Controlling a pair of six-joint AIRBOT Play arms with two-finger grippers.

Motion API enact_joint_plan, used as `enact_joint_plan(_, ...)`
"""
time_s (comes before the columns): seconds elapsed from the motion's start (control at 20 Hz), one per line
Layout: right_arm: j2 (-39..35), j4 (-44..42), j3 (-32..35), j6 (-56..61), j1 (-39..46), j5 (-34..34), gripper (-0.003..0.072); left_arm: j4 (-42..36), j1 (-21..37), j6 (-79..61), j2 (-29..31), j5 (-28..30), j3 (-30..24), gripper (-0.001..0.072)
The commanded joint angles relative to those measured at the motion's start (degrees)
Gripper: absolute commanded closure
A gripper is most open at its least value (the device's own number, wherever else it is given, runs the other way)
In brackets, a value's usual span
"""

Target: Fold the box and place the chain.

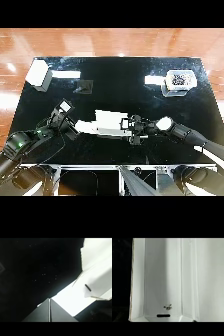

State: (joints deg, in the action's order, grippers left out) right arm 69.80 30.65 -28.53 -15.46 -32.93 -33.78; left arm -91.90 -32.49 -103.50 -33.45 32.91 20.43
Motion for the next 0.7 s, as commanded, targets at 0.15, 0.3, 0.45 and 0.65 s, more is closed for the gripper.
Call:
enact_joint_plan(0.15, 0.5, 0.04, 0.04, 0.04, 0.02, 0.0, 0.0078, -1.33, 0.24, -0.5, -0.04, 2.97, 0.22, 0.0691)
enact_joint_plan(0.3, 0.5, 0.04, 0.04, 0.04, 0.02, 0.0, 0.0078, -0.11, 2.51, -1.75, -0.07, 3.78, 1.25, 0.0691)
enact_joint_plan(0.45, 0.5, 0.04, 0.07, 0.04, 0.02, 0.0, 0.0078, -2.82, 7.45, -6.29, -1.36, 4.83, 2.82, 0.0692)
enact_joint_plan(0.65, 0.5, 0.04, 0.04, 0.04, 0.02, 0.0, 0.0077, -27.26, 14.75, -35.1, -8.41, 17.05, 6.38, 0.0692)
